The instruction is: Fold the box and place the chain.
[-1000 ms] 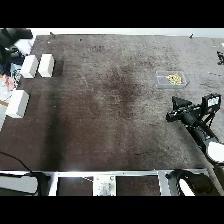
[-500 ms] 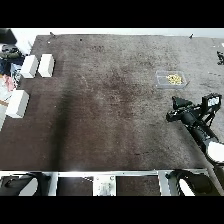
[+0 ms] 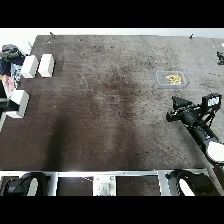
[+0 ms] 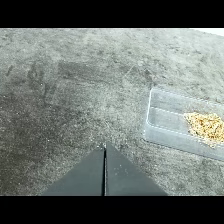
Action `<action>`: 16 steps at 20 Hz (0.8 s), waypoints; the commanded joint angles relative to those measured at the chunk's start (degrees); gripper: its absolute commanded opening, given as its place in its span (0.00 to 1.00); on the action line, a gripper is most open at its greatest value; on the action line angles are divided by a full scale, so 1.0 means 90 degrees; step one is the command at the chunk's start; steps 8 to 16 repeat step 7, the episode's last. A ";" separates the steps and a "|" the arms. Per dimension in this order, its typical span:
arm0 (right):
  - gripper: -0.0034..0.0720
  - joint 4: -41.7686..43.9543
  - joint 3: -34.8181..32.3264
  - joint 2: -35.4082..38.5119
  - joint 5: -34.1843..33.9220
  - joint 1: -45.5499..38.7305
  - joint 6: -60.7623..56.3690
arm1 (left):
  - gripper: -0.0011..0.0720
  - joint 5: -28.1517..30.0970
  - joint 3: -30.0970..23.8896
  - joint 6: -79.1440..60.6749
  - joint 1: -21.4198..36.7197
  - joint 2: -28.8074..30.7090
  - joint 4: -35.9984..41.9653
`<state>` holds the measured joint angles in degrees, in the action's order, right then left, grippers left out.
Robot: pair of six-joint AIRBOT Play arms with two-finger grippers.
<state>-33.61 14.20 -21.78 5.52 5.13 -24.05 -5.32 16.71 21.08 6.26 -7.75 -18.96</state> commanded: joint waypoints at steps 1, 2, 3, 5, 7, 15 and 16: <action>0.06 0.0000 -0.0002 0.0005 0.0000 -0.0002 -0.0002 | 0.02 0.0146 -0.0857 0.0153 -0.0005 0.0719 -0.0022; 0.06 0.0000 -0.0002 0.0005 0.0000 -0.0002 -0.0002 | 0.03 0.0148 -0.0962 0.0148 -0.0005 0.0719 -0.0024; 0.06 0.0000 -0.0002 0.0005 -0.0002 -0.0002 -0.0002 | 0.03 0.0163 -0.1027 0.0148 -0.0002 0.0719 -0.0027; 0.06 0.0000 -0.0002 0.0005 -0.0002 -0.0002 0.0000 | 0.03 0.0158 -0.1078 0.0151 -0.0005 0.0719 -0.0032; 0.06 0.0000 -0.0002 0.0005 0.0000 -0.0002 0.0000 | 0.03 0.0151 -0.1078 0.0153 -0.0005 0.0719 -0.0032; 0.06 0.0000 -0.0002 0.0005 0.0000 -0.0002 0.0000 | 0.03 0.0151 -0.1078 0.0153 -0.0005 0.0719 -0.0032; 0.06 0.0000 -0.0002 0.0005 0.0000 -0.0002 0.0000 | 0.03 0.0151 -0.1078 0.0153 -0.0005 0.0719 -0.0032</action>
